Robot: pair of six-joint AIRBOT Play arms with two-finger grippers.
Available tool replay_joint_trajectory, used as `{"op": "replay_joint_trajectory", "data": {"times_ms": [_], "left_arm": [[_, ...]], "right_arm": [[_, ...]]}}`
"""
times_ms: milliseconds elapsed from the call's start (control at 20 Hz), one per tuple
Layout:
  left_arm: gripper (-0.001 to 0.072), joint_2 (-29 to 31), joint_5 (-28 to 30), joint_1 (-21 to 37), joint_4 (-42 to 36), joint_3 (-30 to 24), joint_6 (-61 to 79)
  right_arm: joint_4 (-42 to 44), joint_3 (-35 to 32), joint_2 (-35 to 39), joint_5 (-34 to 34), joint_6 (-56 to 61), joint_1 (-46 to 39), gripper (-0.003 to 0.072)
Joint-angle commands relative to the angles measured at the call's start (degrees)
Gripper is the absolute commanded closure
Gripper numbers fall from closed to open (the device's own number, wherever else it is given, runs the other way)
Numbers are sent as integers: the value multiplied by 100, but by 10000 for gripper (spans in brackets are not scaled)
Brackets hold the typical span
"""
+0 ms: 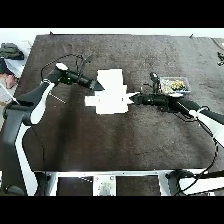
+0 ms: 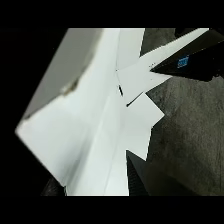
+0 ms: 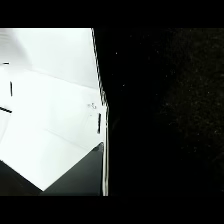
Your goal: Fold the box and place the chain.
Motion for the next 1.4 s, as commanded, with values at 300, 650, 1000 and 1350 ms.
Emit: {"op": "replay_joint_trajectory", "data": {"times_ms": [300,650,1000,1350], "left_arm": [[529,-11,-157,0,227,4,39],[696,-9,-212,0,426,4,328],[698,13,-170,0,402,7,931],[698,199,-184,0,424,13,4052]], "right_arm": [[-2,-4,-2,-109,4,4,701],[2,-2,0,-116,4,4,700],[2,-2,345,68,-39,-334,303],[-407,-11,1010,160,28,-876,303]]}}
